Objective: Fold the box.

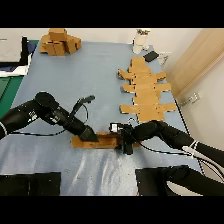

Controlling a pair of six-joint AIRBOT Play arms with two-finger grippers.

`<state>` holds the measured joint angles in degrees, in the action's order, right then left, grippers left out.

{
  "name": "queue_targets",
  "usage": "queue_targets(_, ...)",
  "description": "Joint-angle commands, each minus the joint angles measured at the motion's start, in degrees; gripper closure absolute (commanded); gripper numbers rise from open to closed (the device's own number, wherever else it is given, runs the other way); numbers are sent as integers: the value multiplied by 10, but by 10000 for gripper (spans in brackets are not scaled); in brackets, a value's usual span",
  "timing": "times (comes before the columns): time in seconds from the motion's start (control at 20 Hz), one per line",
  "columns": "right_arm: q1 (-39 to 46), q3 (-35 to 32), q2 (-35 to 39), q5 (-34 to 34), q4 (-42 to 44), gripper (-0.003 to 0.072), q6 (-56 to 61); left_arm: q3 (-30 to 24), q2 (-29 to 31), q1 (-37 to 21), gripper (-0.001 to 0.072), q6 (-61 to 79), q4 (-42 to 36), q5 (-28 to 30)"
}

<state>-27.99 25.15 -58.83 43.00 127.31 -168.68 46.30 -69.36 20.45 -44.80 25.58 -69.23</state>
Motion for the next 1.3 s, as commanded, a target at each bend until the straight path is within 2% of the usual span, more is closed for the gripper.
queue_targets(0.0,0,0,0,2,0,123,0,0,-10,3,700,0,-67,124)
queue_targets(0.25,0,0,0,1,0,123,0,0,-71,3,700,-2,-64,203)
queue_targets(0.55,0,0,0,1,0,123,0,0,-134,3,700,-38,-21,193)
queue_targets(0.8,0,0,0,1,0,123,0,0,-135,3,700,-37,-15,186)
queue_targets(1.0,0,0,0,1,0,123,0,2,-130,-2,701,8,-17,150)
queue_targets(1.25,0,0,0,1,0,123,0,0,-56,-54,701,122,-20,110)
